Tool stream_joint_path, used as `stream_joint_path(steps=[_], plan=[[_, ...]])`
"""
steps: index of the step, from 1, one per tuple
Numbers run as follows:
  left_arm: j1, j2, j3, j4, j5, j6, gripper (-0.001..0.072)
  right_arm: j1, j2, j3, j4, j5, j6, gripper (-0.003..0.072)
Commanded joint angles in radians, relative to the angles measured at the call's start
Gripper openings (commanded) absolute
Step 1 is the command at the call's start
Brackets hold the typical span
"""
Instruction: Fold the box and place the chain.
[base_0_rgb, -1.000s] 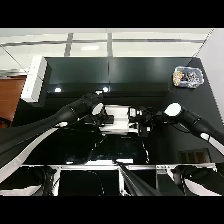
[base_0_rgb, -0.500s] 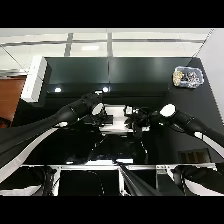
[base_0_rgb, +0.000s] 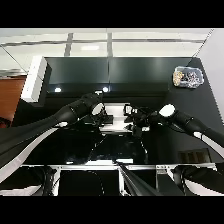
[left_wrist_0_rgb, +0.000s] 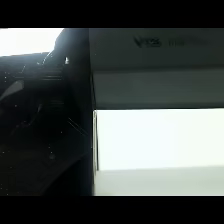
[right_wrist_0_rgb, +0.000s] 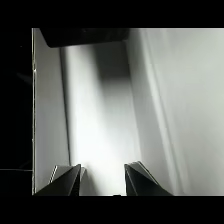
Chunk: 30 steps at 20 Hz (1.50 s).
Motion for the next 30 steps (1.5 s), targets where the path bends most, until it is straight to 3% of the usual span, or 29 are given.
stream_joint_path(steps=[1, 2, 5, 8, 11, 13, 15, 17, 24, 27, 30], plan=[[0.000, 0.001, 0.000, 0.000, 0.000, 0.000, 0.0029, 0.000, 0.000, 0.000, 0.005, 0.013, 0.016, 0.0161], [0.000, 0.001, 0.000, 0.000, 0.000, 0.000, 0.0029, 0.000, 0.000, 0.001, 0.006, 0.019, 0.034, 0.0018], [0.000, 0.001, 0.000, 0.000, 0.000, 0.000, 0.0030, -0.010, 0.040, 0.003, -0.039, 0.028, 0.352, 0.0012], [0.000, 0.001, 0.000, 0.000, 0.000, 0.000, 0.0030, -0.107, 0.163, 0.032, -0.195, 0.177, 0.746, 0.0012], [0.000, 0.001, 0.000, 0.000, 0.000, 0.000, 0.0030, -0.350, 0.273, 0.042, -0.465, 0.204, 1.272, 0.0013], [0.000, 0.001, 0.000, 0.000, 0.000, 0.000, 0.0030, -0.525, 0.267, 0.021, -0.445, 0.231, 1.410, 0.0013], [0.000, 0.001, 0.000, 0.000, 0.000, 0.000, 0.0029, -0.634, 0.230, -0.019, -0.362, 0.267, 1.416, 0.0013], [0.000, 0.001, 0.000, 0.000, 0.000, 0.000, 0.0030, -0.649, 0.168, -0.049, -0.315, 0.313, 1.408, 0.0013], [0.000, 0.001, 0.000, 0.000, 0.002, 0.000, 0.0030, -0.427, -0.082, -0.052, -0.060, 0.320, 1.134, 0.0013], [0.000, 0.001, 0.000, 0.000, 0.002, 0.000, 0.0030, -0.380, -0.090, -0.046, 0.014, 0.303, 1.043, 0.0013], [0.000, 0.001, 0.000, 0.000, 0.001, 0.000, 0.0030, -0.379, -0.089, 0.002, -0.003, 0.381, 1.014, 0.0014]])
